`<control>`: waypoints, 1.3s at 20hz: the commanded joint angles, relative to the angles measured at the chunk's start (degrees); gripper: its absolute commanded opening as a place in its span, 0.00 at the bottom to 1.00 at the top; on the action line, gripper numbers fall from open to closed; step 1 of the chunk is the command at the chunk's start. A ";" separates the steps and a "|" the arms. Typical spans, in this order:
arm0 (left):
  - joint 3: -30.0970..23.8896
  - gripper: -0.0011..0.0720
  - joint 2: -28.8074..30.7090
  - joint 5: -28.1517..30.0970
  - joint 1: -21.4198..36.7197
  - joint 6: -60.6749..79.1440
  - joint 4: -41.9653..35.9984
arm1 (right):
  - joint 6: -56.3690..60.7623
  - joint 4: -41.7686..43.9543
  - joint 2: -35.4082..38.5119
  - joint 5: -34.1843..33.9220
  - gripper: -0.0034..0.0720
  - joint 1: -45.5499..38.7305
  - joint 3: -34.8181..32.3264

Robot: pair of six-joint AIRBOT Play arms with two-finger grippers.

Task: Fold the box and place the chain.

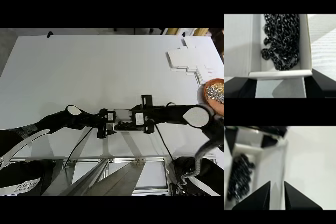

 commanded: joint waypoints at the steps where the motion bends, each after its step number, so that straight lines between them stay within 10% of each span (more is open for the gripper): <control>1: 0.02 0.39 0.02 0.00 0.00 0.02 0.00 | 1.40 -9.75 0.94 5.38 0.28 -10.12 1.49; 13: 0.02 0.39 0.04 0.02 0.00 0.00 0.00 | -1.46 -14.80 -15.10 10.99 0.25 -21.09 -0.76; 26: 0.02 0.39 0.04 0.00 0.00 0.02 0.00 | -12.87 -10.38 -20.00 1.99 0.25 -20.85 -5.03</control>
